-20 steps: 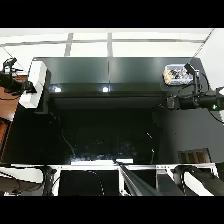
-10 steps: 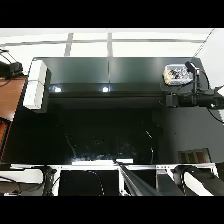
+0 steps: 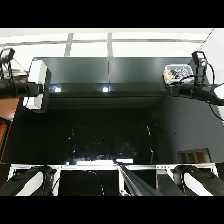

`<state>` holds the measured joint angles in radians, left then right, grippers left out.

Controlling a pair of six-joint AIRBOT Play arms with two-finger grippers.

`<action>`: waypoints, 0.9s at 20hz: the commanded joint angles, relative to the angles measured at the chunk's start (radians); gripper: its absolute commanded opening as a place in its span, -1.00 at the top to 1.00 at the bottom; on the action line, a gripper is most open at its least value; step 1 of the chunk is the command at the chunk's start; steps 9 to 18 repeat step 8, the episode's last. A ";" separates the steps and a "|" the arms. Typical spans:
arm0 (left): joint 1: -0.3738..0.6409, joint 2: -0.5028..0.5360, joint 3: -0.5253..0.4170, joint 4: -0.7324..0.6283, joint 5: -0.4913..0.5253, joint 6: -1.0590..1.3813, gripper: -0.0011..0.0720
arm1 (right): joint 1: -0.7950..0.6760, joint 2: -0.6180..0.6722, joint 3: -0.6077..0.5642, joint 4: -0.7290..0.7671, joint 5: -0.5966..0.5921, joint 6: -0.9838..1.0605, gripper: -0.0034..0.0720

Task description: Fold the box and place the chain.

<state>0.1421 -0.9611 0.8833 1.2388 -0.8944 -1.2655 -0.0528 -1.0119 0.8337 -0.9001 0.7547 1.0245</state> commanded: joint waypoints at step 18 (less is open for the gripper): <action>-0.025 0.129 -0.153 0.009 0.102 0.010 0.90 | 0.001 0.000 0.000 -0.010 -0.026 0.000 0.87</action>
